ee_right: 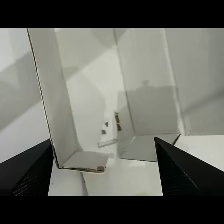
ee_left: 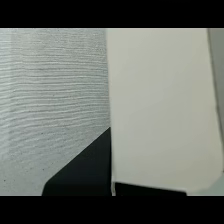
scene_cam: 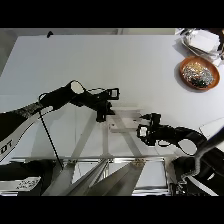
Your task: Fold the box and place the chain.
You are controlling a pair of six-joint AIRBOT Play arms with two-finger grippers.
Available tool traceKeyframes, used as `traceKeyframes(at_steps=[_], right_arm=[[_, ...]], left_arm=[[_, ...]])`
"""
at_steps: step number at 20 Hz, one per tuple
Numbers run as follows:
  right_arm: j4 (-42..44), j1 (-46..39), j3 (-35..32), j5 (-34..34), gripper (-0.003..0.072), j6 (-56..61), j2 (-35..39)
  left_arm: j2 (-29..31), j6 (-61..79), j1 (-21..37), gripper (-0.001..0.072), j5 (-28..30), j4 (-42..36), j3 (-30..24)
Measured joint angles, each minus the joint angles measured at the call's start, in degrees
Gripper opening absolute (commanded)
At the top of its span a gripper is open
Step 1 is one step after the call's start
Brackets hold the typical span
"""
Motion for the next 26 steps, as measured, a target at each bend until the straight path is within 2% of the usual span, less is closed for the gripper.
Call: traceKeyframes(at_steps=[14,20,26], right_arm=[[19.5,-10.4,0.2,-0.2,0.0688,-20.2,-4.2],[26.5,-14.6,0.3,3.8,0.0689,-29.0,-5.5],[31.3,-20.5,3.7,10.3,0.0689,-36.7,-12.6]], left_arm=[[0.0,0.0,0.0,0.001,0.0,0.0,0.0],[0.0,0.0,0.0,0.001,0.0,0.0,0.0],[0.0,0.0,0.0,0.001,0.0,0.0,0.0]])
